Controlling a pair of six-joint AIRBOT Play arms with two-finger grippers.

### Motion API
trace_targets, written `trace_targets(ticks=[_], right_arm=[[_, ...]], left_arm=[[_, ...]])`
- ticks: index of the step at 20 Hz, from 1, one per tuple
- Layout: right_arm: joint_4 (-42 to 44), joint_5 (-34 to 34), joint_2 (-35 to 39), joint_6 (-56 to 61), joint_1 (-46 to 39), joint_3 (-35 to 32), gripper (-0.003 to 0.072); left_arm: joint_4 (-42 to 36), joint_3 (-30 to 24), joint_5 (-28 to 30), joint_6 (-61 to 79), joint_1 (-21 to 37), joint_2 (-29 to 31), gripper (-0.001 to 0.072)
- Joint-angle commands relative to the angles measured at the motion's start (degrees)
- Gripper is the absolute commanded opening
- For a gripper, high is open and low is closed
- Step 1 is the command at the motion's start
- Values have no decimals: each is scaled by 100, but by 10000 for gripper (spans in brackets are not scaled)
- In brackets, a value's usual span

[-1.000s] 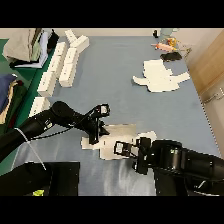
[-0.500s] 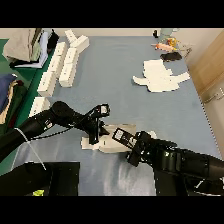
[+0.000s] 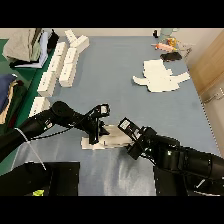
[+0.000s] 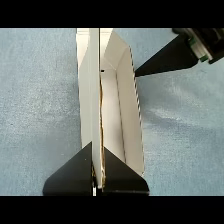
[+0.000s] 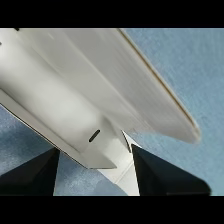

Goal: Fold the box.

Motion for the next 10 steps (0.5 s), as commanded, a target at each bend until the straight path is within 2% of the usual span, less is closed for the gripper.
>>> trace_targets(ticks=[1,6,8,10], right_arm=[[11,22,28,-339,-11,11,712],[177,-245,76,-1598,-232,7,713],[826,-492,101,-2815,-673,7,712],[2017,-577,144,-4476,-1335,7,713]], left_arm=[[0,0,0,2,2,4,17],[0,0,2,2,2,4,18],[0,0,0,2,2,4,18],[0,0,2,2,2,4,18]])
